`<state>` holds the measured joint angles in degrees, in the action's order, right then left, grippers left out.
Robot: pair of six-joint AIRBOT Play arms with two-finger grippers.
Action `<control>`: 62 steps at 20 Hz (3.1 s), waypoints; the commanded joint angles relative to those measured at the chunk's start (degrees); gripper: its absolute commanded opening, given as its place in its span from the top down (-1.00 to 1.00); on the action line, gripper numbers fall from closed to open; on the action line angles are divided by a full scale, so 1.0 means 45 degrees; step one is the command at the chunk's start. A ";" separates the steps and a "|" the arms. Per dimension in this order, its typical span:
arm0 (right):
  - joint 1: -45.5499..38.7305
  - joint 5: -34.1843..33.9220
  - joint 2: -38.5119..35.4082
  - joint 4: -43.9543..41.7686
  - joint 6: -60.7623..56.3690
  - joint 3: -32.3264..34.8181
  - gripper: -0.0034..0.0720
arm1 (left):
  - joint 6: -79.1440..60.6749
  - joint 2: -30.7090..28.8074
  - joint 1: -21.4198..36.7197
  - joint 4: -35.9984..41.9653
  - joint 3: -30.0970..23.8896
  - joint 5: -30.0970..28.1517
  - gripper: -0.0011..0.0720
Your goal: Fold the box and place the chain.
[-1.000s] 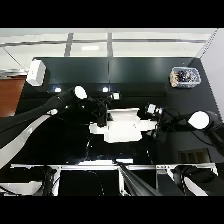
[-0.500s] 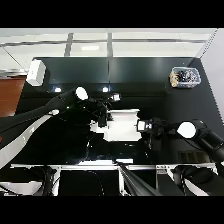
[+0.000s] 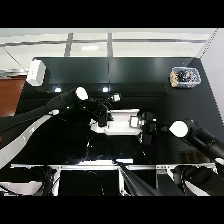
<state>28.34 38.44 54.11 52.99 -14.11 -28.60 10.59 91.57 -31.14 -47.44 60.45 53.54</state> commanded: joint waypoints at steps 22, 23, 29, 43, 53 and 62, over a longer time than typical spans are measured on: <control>-0.2958 0.1263 0.2521 -0.6115 0.6198 -0.0597 -0.95 | 0.0005 0.0000 -0.0029 -0.0015 0.0010 -0.0097 0.90; -0.2939 0.1467 0.2671 -0.6071 0.6324 -0.0597 -0.95 | 0.0005 0.0000 -0.0029 -0.0010 0.0010 -0.0097 0.90; -0.2934 0.1802 0.3172 -0.5056 0.5668 -0.0593 -0.95 | 0.0005 0.0000 -0.0029 -0.0010 0.0010 -0.0117 0.90; -0.1987 0.1146 0.4002 -0.4192 0.6941 -0.0588 -0.95 | 0.0010 0.0000 -0.0029 -0.0015 0.0010 -0.0107 0.90; -0.2569 0.1379 0.4022 -0.4197 0.6917 -0.0583 -0.95 | 0.0010 0.0000 -0.0029 -0.0015 0.0010 -0.0097 0.90; -0.2667 0.1365 0.4022 -0.4571 0.6946 -0.0554 -0.95 | 0.0010 0.0005 -0.0029 -0.0015 0.0010 -0.0102 0.90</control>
<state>16.67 44.47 72.18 33.69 17.12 -31.11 10.66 91.59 -31.27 -47.42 60.47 53.04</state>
